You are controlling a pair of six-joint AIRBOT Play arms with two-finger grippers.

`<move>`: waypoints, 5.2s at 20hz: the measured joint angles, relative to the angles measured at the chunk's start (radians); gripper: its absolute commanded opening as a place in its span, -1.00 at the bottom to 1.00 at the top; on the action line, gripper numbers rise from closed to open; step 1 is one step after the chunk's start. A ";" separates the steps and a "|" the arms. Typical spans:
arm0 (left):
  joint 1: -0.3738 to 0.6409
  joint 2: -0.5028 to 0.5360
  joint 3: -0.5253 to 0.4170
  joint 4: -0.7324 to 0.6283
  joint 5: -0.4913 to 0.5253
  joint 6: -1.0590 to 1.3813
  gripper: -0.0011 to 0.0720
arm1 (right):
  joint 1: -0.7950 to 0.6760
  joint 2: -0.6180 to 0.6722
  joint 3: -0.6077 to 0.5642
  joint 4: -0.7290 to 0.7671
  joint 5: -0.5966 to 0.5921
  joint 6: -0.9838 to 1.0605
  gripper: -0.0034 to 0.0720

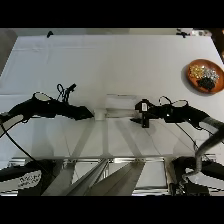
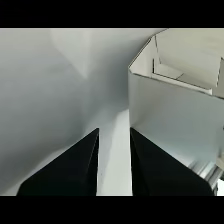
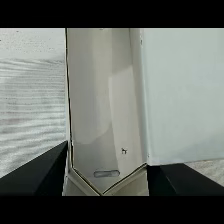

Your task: Fold the box and place the chain.

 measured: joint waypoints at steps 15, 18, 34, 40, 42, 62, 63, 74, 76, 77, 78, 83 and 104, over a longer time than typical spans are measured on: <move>-0.052 -0.016 0.000 -0.240 -0.016 0.146 -0.39 | -0.001 0.001 0.000 0.000 0.000 0.001 0.17; -0.052 -0.016 0.000 -0.257 -0.043 0.171 -0.39 | -0.001 0.001 0.000 0.000 0.001 0.001 0.17; 0.094 0.018 0.000 -0.299 -0.223 0.254 -0.86 | 0.001 0.000 0.000 0.000 0.004 0.000 0.17; 0.236 0.042 0.000 -0.134 -0.188 0.164 -0.96 | 0.001 0.000 0.000 0.000 0.005 0.000 0.17; 0.218 0.044 0.000 -0.063 -0.137 0.105 -0.96 | 0.001 0.000 0.000 0.000 0.006 0.000 0.17; -0.114 -0.006 0.000 -0.107 0.167 0.000 -0.94 | 0.001 0.000 0.000 0.000 0.007 0.000 0.17; -0.115 -0.005 0.000 -0.156 0.154 0.039 -0.94 | 0.001 0.000 0.000 0.000 0.007 0.000 0.17; -0.117 -0.003 0.000 -0.391 -0.013 0.230 -0.70 | 0.001 0.000 0.000 0.000 0.008 0.000 0.17; -0.118 -0.003 0.000 -0.416 -0.035 0.252 -0.69 | 0.001 0.000 0.000 0.000 0.008 0.000 0.17; -0.118 -0.003 0.000 -0.425 -0.040 0.259 -0.69 | 0.001 0.000 0.000 0.000 0.008 0.000 0.17; -0.118 -0.003 0.000 -0.431 -0.044 0.264 -0.70 | 0.001 0.000 0.000 0.000 0.008 0.000 0.17; -0.119 -0.003 0.000 -0.433 -0.056 0.294 -0.70 | 0.001 0.000 0.000 0.000 0.007 0.000 0.17; 0.033 -0.003 0.000 -0.119 -0.013 0.074 -0.96 | 0.001 0.000 0.000 0.000 0.006 0.000 0.17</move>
